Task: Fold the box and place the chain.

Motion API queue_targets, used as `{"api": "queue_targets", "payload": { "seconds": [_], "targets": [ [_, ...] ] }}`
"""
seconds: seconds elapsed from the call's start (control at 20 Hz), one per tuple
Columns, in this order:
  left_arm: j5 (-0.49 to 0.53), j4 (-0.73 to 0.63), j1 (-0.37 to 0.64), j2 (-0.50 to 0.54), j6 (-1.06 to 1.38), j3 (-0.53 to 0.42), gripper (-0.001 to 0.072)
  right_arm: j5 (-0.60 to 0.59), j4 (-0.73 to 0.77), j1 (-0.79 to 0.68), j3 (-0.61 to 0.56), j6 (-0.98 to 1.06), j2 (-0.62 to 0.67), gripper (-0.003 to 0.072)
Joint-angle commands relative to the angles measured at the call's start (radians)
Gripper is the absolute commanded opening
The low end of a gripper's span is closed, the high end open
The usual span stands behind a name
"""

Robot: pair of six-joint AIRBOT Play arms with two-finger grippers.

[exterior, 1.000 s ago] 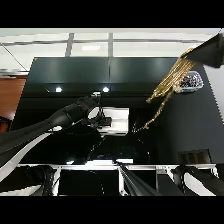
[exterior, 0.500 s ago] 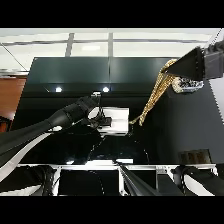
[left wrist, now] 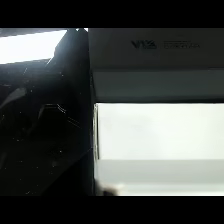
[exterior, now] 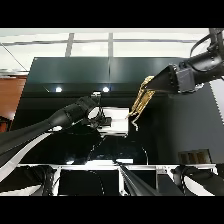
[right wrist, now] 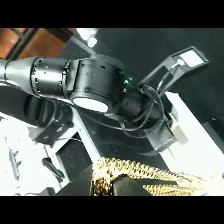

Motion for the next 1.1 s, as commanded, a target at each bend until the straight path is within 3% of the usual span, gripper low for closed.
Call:
{"api": "queue_targets", "payload": {
  "seconds": [0.0,0.3,0.5,0.75,1.05],
  "targets": [
    [0.000,0.000,0.000,0.000,0.000,0.001,0.0025,-0.055,0.027,0.039,-0.041,-0.008,-0.018,0.0009],
    [0.000,0.000,0.000,0.000,0.000,0.001,0.0025,-0.137,-0.013,0.116,-0.132,-0.010,-0.082,0.0010],
    [0.000,0.000,0.000,0.000,0.000,0.001,0.0025,-0.209,-0.039,0.132,-0.291,-0.010,-0.089,0.0012],
    [0.000,0.000,0.000,0.000,0.000,0.001,0.0025,-0.438,-0.039,0.214,-0.505,-0.011,-0.113,0.0016],
    [0.000,0.000,0.000,0.000,0.000,0.001,0.0025,-0.552,-0.079,0.247,-0.539,-0.018,-0.185,0.0017]
  ]
}}
